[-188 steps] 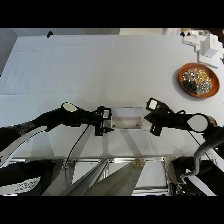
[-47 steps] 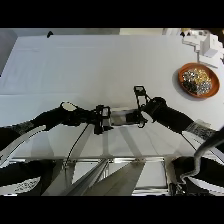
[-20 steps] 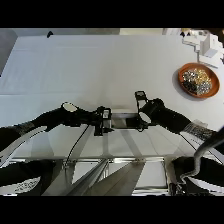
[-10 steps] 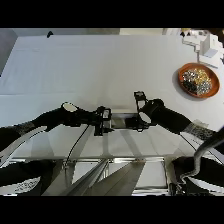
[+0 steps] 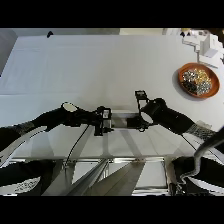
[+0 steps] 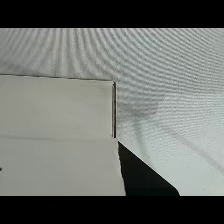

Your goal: Fold the box and place the chain.

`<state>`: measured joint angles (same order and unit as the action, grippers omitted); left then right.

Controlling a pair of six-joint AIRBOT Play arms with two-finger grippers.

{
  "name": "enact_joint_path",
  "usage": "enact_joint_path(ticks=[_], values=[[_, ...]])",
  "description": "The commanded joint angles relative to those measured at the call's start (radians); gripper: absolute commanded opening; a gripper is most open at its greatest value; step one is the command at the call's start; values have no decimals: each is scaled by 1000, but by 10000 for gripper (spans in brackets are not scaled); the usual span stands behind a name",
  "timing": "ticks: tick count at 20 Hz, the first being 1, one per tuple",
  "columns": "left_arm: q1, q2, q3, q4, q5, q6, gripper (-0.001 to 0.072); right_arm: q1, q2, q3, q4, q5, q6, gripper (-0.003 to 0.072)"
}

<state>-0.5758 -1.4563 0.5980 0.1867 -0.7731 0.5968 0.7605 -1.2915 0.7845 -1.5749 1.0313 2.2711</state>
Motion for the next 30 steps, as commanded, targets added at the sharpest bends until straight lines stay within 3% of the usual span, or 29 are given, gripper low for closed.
enact_joint_path(ticks=[1,3,4,5,6,13,16,19,22,26,30], values=[[1,1,1,1,-2,3,66,0,1,0,-3,3,-2,19],[1,1,1,1,-2,3,66,0,1,0,-3,3,-5,22],[1,1,1,1,-2,3,66,0,2,0,0,3,-10,86],[1,1,1,1,-2,3,66,0,4,0,1,3,-25,212],[1,1,1,1,-2,3,66,0,12,0,1,5,-29,284],[1,1,1,1,-2,3,66,-8,167,5,-8,83,-180,289],[1,1,1,1,-2,3,66,-69,254,63,-16,166,-264,173],[1,1,1,1,-2,3,66,-233,303,164,-38,200,-386,178],[1,1,1,1,-2,3,66,-487,267,257,-44,164,-546,180],[1,1,1,1,-2,3,66,-815,121,393,-44,143,-716,204],[1,1,1,1,-2,4,66,-1019,-49,479,-45,89,-764,203]])
